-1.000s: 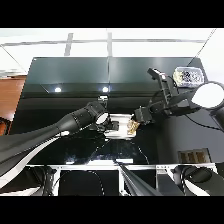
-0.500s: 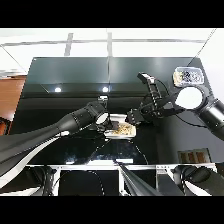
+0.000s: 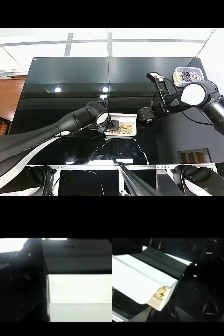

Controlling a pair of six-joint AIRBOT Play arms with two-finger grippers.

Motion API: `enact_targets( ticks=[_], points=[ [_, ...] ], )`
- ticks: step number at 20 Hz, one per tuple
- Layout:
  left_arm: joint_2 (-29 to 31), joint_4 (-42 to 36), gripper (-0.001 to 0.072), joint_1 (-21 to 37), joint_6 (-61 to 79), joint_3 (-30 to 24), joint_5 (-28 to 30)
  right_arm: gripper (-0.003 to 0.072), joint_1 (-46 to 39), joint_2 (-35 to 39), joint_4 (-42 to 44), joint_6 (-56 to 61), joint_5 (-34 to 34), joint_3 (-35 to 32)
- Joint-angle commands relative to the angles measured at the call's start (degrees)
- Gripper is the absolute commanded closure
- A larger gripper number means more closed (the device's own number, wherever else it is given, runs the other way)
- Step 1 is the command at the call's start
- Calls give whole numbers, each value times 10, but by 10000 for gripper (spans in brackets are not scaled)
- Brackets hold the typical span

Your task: Fold the box and place the chain.

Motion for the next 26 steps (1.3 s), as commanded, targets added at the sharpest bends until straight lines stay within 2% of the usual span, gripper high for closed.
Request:
enact_targets(
  ticks=[1,2,3,4,5,6,9,12,14,16,17,19,20,22,23,24,25,26],
  points=[
    [0,42,685,-1,-42,17,-36,330,-3,0,-11,-7,2,0],
    [0,44,682,0,-43,22,-39,330,-3,0,-11,-7,0,0],
    [0,43,644,1,-44,25,-39,330,-3,0,-11,-9,-2,0],
    [0,41,440,1,-50,27,-34,330,-3,0,-11,-10,-4,0],
    [0,37,187,1,-51,30,-28,330,-3,0,-11,-11,-6,0],
    [2,37,147,1,-47,35,-33,330,-3,0,-11,-11,-7,0],
    [32,60,147,2,18,46,-55,330,-3,0,-12,-11,-6,0],
    [97,118,148,1,102,39,-118,330,-3,0,-10,-11,-15,0],
    [152,189,147,15,108,-3,-158,330,-3,0,-10,-11,-20,0],
    [212,196,147,71,108,-75,-167,330,-3,0,-11,-11,-25,0],
    [243,178,147,111,108,-118,-152,330,-3,0,-11,-11,-28,0],
    [303,76,147,190,124,-207,-73,330,-3,0,-10,-11,-38,0],
    [325,-7,148,224,168,-252,-16,330,-3,0,-10,-11,-42,0],
    [346,-233,149,278,371,-332,80,330,-3,0,-10,-11,-49,0],
    [344,-351,149,297,522,-360,93,330,-3,0,-10,-11,-50,0],
    [340,-429,149,309,653,-375,89,330,-3,0,-10,-11,-50,0],
    [335,-469,149,311,768,-381,78,330,-3,0,-11,-11,-50,0],
    [331,-473,148,309,882,-380,70,330,-3,0,-11,-11,-50,0]
  ],
)
